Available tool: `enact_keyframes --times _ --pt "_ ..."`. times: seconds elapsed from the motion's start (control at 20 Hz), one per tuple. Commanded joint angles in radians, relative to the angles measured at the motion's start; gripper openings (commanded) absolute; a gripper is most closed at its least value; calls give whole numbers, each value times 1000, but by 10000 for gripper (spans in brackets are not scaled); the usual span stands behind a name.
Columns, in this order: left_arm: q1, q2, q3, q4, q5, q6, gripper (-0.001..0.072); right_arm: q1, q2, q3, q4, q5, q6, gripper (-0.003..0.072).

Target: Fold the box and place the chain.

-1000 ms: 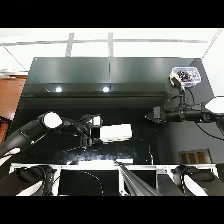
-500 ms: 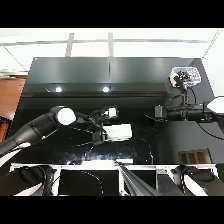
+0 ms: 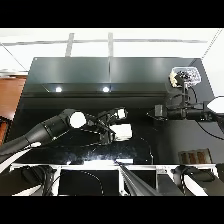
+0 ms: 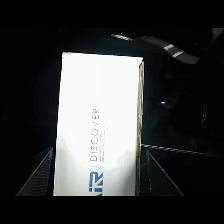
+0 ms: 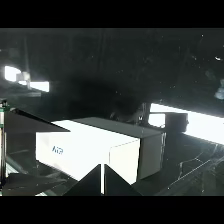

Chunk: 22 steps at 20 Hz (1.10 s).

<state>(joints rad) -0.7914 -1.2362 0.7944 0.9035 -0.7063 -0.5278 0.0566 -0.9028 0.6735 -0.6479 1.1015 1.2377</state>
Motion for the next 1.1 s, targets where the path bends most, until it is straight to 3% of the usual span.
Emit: enact_keyframes --times 0.0,0.6,0.75,0.8,0.9,1.05 --pt "-5 -7 2 5 16 -5 715 0 1 1 0 -7 0 31" --pt "-15 -90 2 9 19 -3 716 0 1 1 0 -14 0 31" --pt "-56 -132 2 94 50 -18 711 0 1 1 0 -19 0 32" --pt "-59 -132 2 95 56 -56 684 0 1 1 0 -19 0 31" --pt "-44 -131 22 117 2 -118 315 0 1 1 0 -19 0 31" --pt "61 -130 64 117 -111 -183 291 0 1 1 1 -24 1 31"
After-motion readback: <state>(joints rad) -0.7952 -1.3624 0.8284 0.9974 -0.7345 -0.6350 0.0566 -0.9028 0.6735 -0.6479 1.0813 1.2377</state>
